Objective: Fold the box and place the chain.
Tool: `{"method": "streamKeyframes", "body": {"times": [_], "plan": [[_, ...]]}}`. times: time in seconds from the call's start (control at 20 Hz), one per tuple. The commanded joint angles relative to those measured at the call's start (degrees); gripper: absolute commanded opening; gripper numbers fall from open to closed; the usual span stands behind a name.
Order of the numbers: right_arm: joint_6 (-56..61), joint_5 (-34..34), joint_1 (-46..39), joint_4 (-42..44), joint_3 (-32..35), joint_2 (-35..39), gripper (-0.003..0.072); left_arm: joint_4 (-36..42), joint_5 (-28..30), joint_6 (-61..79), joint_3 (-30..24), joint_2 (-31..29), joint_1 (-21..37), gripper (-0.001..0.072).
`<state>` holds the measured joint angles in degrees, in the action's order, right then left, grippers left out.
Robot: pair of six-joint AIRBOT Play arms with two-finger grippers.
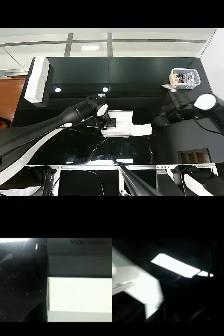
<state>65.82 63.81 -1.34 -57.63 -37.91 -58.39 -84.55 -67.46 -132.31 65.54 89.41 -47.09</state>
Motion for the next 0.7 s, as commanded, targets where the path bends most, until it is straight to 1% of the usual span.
{"method": "streamKeyframes", "body": {"times": [0.0, 0.05, 0.1, 0.2, 0.25, 0.35, 0.45, 0.5, 0.6, 0.65], "plan": [[15.43, -4.79, -13.79, 2.23, 7.15, 0.61, 0.0014, -0.02, -0.09, 0.04, -0.02, 0.00, 0.02, 0.0026], [11.58, -4.07, -14.78, 5.66, 9.07, -0.48, 0.0014, 0.00, -0.07, 0.04, -0.02, 0.00, 0.04, 0.0026], [7.39, -1.95, -14.32, 7.28, 10.25, -1.97, 0.0014, -0.02, -0.07, 0.04, -0.02, 0.00, 0.04, 0.0026], [4.24, 0.63, -11.50, 9.97, 11.41, -5.95, 0.0014, -0.02, -0.07, 0.04, -0.02, 0.00, 0.04, 0.0026], [2.78, 0.44, -9.27, 12.02, 11.41, -7.98, 0.0014, -0.02, -0.09, 0.04, -0.02, 0.00, 0.04, 0.0026], [-2.05, -1.49, -4.59, 18.80, 11.39, -11.39, 0.0014, -0.02, -0.07, 0.04, -0.02, 0.00, 0.04, 0.0026], [-7.58, -1.99, -0.52, 25.92, 11.34, -14.69, 0.0014, -0.02, -0.07, 0.04, -0.02, 0.00, 0.07, 0.0026], [-9.70, -1.86, 0.79, 29.40, 11.15, -15.89, 0.0014, -0.02, -0.07, 0.04, -0.02, 0.00, 0.07, 0.0026], [-12.87, -1.64, 1.57, 32.30, 9.53, -16.17, 0.0018, -0.02, -0.09, 0.04, -0.02, 0.00, 0.11, 0.0026], [-13.00, -0.74, 1.57, 31.76, 7.56, -16.17, 0.0147, -0.02, -0.13, 0.04, -0.02, 0.00, 0.11, 0.0026]]}}
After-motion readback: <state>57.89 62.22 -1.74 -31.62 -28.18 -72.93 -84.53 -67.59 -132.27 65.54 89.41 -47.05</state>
